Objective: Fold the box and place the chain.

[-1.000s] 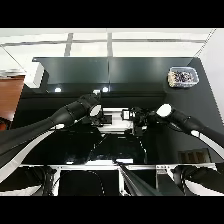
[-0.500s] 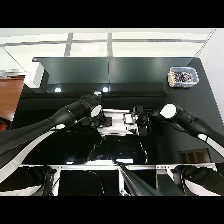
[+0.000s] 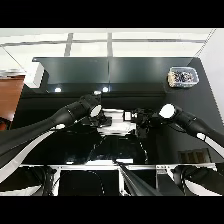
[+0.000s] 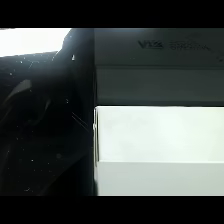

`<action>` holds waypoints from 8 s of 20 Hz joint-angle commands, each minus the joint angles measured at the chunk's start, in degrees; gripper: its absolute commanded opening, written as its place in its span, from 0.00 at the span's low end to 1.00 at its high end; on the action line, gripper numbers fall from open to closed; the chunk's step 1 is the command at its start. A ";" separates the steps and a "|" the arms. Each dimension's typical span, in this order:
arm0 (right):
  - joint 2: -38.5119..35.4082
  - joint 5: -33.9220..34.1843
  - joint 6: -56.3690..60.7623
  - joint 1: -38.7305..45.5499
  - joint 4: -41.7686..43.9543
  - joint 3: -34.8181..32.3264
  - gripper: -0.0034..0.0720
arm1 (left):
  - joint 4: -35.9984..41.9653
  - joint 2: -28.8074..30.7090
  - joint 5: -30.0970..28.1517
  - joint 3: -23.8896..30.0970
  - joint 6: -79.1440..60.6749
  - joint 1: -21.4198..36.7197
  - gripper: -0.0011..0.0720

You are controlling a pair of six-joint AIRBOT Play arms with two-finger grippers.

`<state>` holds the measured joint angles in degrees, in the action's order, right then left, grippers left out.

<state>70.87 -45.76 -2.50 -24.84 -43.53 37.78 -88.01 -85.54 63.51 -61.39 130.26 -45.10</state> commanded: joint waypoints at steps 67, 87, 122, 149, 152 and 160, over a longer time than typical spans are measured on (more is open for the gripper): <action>8.07 -17.09 63.78 11.78 17.42 7.06 0.59 | 0.04 -0.15 -2.86 0.00 2.19 1.36 0.05; 12.00 -13.09 118.97 -13.40 -34.34 24.50 0.44 | 0.46 -0.15 -3.02 0.00 2.19 1.36 0.05; 17.03 -15.96 122.73 -14.29 -36.04 26.49 0.14 | 0.44 -0.15 -3.02 0.00 2.19 1.36 0.05; -4.57 -3.67 118.92 3.43 -75.91 22.01 0.88 | 0.44 -0.15 -3.04 0.00 2.19 1.38 0.05; 3.06 6.69 119.03 19.78 -60.72 21.44 1.00 | 0.42 -0.15 -3.04 0.00 2.19 1.38 0.05; 32.81 -12.55 110.99 33.70 -48.57 57.88 1.00 | 0.42 -0.15 -3.06 0.00 2.19 1.38 0.05</action>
<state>93.71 -49.17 111.85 5.17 -95.66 83.05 -87.57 -85.67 60.49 -61.41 132.49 -43.77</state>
